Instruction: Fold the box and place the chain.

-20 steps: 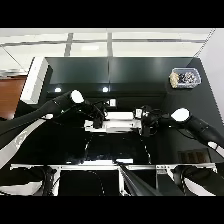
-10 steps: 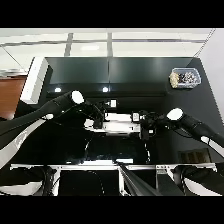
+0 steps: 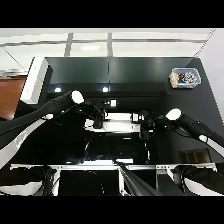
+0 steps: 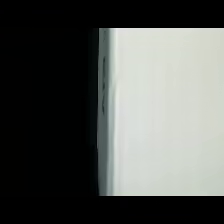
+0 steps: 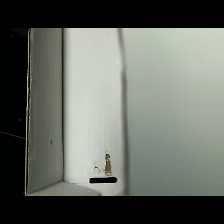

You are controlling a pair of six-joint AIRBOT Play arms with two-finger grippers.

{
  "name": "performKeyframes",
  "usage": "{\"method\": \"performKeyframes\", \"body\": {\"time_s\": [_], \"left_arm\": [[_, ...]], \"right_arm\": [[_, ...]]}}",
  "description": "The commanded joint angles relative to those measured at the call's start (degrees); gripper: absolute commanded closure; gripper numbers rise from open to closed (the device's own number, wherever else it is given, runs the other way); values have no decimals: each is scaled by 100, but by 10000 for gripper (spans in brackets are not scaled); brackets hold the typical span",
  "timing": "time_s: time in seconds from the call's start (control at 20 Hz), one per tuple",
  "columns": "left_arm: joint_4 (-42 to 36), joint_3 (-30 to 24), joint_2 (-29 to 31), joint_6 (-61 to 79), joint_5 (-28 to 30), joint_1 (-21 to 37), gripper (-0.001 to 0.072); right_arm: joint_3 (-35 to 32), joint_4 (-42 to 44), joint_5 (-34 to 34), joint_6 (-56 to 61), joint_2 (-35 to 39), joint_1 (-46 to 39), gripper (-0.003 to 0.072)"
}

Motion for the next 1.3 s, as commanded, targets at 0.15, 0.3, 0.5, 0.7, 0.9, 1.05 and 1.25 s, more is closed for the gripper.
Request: {"method": "performKeyframes", "body": {"time_s": [0.15, 0.3, 0.5, 0.7, 0.9, 1.05, 1.25], "left_arm": [[4, 2, 0, 2, -4, -2, 681], [2, 2, 0, 2, -4, -2, 680], [4, 2, 4, -61, -13, 0, 677], [481, 4, 352, -367, -262, 17, 52], [1904, 2, 1161, -2105, -741, 85, -3], [2146, 2, 1639, -3014, -1543, 225, 138], [1189, -76, 1639, -3845, -2824, 223, 681]], "right_arm": [[-2, -9, -85, 22, -11, -4, 14], [-2, -9, -85, 20, -11, -4, 14], [-2, -9, -87, 20, -11, -4, 142], [-2, -9, -81, 20, -11, -4, 143], [-2, -9, -83, 17, -11, -2, 264], [-2, -9, -85, 17, -11, -2, 264], [0, -2, -103, 20, -11, -2, 264]]}}
